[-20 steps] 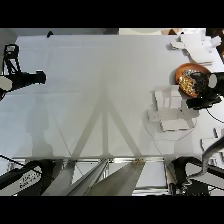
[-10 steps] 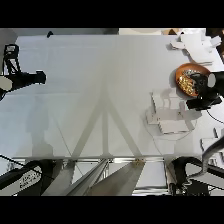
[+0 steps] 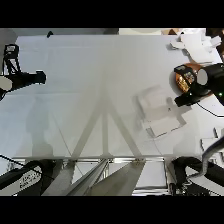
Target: Fold the box and place the chain.
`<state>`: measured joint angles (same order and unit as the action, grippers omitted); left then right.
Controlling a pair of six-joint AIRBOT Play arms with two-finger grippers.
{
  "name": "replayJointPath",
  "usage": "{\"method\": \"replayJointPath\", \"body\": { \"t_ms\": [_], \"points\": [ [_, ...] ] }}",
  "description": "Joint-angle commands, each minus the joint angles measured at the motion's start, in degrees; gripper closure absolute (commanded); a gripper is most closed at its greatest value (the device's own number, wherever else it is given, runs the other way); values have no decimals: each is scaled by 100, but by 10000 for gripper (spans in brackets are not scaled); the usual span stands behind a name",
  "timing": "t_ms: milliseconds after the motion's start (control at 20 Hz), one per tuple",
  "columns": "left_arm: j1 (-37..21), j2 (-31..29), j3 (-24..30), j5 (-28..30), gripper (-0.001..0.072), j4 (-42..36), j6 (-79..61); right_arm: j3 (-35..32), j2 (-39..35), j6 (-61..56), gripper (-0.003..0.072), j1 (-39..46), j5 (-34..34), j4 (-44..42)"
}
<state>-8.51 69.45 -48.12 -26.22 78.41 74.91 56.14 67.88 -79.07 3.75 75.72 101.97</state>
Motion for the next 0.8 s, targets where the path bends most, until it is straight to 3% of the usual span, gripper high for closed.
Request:
{"method": "replayJointPath", "body": {
  "t_ms": [0, 300, 500, 750],
  "points": [
    [4, -4, -7, 2, 12, 2, -2, 17, -251, -2, 680, -651, -640, -879],
    [4, -4, -7, 2, 12, 2, -4, 17, -284, -66, 680, -1069, -2236, -2474],
    [4, -4, -7, 2, 12, 2, -2, -70, -146, -173, 681, -1069, -2946, -2643],
    [4, -4, -7, 2, 12, 2, -2, -1049, -48, -168, 683, -1071, -4881, -3248]
  ]
}}
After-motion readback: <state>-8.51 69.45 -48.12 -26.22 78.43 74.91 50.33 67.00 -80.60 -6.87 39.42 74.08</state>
